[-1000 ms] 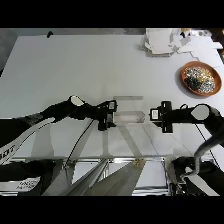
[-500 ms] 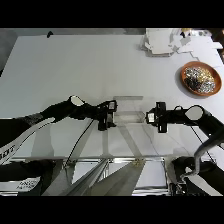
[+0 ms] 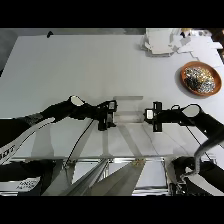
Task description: Fold the box and place the chain.
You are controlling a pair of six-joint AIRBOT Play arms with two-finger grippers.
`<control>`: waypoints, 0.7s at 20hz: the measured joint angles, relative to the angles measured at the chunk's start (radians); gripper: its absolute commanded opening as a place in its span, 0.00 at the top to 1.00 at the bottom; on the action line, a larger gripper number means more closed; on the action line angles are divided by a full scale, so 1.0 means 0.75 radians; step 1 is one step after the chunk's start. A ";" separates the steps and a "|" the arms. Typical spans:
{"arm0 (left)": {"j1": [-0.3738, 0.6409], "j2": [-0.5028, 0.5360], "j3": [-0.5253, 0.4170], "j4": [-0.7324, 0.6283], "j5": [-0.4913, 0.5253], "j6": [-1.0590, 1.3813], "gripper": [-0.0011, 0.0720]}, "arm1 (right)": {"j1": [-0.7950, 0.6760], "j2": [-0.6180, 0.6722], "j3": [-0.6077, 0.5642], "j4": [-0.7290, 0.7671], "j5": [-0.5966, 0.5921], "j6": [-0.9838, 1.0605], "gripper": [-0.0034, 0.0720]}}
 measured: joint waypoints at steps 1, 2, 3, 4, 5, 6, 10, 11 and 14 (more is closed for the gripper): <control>0.000 0.000 0.001 0.000 0.000 0.000 0.78 | 0.000 -0.006 0.000 0.021 -0.001 -0.006 0.75; 0.000 0.000 0.000 0.000 0.000 0.000 0.78 | 0.000 -0.011 0.000 0.047 -0.001 -0.015 0.77; 0.000 0.000 0.001 0.000 0.000 0.000 0.78 | 0.000 -0.014 0.000 0.073 -0.001 -0.026 0.83; 0.000 0.000 0.001 -0.001 0.000 -0.002 0.78 | 0.000 -0.017 0.000 0.101 0.003 -0.040 0.83; 0.000 0.000 0.001 -0.001 0.000 -0.002 0.78 | 0.000 -0.022 -0.001 0.119 0.008 -0.051 0.83; 0.000 0.000 0.001 -0.001 0.000 -0.001 0.78 | 0.000 -0.030 -0.001 0.137 0.016 -0.062 0.83; 0.000 0.000 0.000 0.001 -0.001 0.000 0.78 | 0.001 -0.058 0.000 0.217 0.045 -0.107 0.80; 0.000 0.000 0.001 0.001 -0.001 0.001 0.78 | 0.001 -0.062 -0.001 0.244 0.050 -0.120 0.79; 0.000 0.000 0.000 0.000 -0.001 0.000 0.78 | 0.001 -0.071 -0.001 0.305 0.067 -0.149 0.49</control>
